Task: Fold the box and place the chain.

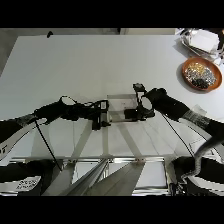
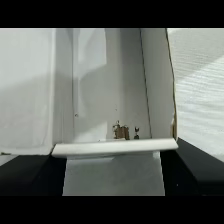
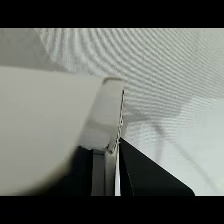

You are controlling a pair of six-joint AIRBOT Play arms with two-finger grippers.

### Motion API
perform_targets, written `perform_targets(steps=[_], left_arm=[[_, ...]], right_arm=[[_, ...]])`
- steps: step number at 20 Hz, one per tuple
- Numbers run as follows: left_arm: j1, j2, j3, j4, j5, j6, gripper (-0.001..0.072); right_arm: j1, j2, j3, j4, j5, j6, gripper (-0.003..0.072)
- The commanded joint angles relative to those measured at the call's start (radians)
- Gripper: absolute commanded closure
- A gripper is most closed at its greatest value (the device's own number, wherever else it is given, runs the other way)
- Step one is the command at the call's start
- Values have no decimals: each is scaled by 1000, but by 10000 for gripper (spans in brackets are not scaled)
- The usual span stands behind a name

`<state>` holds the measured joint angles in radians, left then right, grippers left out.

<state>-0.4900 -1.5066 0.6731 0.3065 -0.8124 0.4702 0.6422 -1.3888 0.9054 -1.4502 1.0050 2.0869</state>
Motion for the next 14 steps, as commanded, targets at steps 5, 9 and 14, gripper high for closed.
perform_targets(steps=[5, 9, 14], left_arm=[[0, 0, 0, 0, 0, 1, 501], [0, 0, 0, 0, 0, 1, 501], [0, 0, 0, 0, 0, 1, 501]], right_arm=[[0, -27, 37, -67, 105, 6, 428], [1, -53, 37, -61, 100, 12, 408], [1, -58, 37, -60, 56, 12, 538]])
